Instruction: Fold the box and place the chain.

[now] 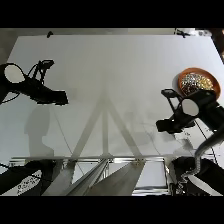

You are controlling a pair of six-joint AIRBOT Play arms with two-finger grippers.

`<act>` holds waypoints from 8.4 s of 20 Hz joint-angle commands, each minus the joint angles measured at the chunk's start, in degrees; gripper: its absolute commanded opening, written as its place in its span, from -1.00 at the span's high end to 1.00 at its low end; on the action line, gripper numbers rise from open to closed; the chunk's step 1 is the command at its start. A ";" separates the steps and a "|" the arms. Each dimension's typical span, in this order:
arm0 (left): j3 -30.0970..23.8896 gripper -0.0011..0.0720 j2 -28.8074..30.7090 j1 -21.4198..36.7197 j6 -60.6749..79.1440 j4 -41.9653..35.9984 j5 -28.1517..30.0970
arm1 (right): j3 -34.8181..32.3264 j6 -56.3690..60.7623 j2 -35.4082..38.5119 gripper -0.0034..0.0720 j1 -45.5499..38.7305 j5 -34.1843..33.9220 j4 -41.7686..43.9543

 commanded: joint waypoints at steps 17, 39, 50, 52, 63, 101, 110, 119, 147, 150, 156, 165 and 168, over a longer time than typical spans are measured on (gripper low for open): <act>0.00 -0.75 0.00 -0.04 0.02 -0.02 0.00 | 11.04 -36.98 -5.09 -0.68 -55.12 -15.39 -23.87; 0.00 -0.75 0.00 -0.02 0.02 0.00 0.00 | 12.41 -45.68 -32.76 0.60 -64.59 -19.71 -22.84; 0.00 -0.75 0.00 -0.02 0.02 0.00 0.00 | 12.37 -53.44 -21.03 0.89 -53.13 -10.86 1.84; 0.00 -0.75 0.00 -0.02 0.02 0.00 0.02 | 11.89 -52.30 -19.02 0.89 -49.94 -8.48 12.15; 0.00 -0.75 0.00 -0.02 0.02 -0.02 0.00 | -6.97 -42.86 -11.04 0.89 -14.78 -25.92 31.87; -17.35 -0.74 -17.73 -0.04 81.05 -56.39 8.31 | -7.63 -19.30 -11.04 0.89 6.95 -41.57 20.26; -17.29 -0.12 -19.65 -7.96 87.62 -60.74 14.10 | -7.63 -19.30 -11.06 0.89 6.95 -40.06 20.68; -17.25 0.95 -18.69 -7.58 89.11 -58.69 14.91 | -7.61 -19.30 -11.04 0.89 6.95 -39.87 20.68; -12.17 0.96 -21.49 -20.87 104.87 -59.17 23.32 | -3.17 -15.10 28.22 0.12 6.95 -15.02 7.93; -12.17 0.96 -21.66 -20.87 104.89 -59.17 23.41 | -3.19 -14.97 28.22 0.12 6.95 -15.02 7.93; -12.17 0.95 -21.66 -20.87 104.89 -59.14 23.43 | -3.19 -14.99 28.22 0.12 6.95 -15.19 7.91; -12.17 0.94 -21.66 -20.85 104.87 -59.14 23.61 | -3.19 -15.58 28.22 0.13 6.95 -20.74 7.89; -12.17 0.94 -21.66 -20.87 104.87 -59.14 23.61 | -3.21 -18.78 28.22 0.13 6.95 -20.70 7.67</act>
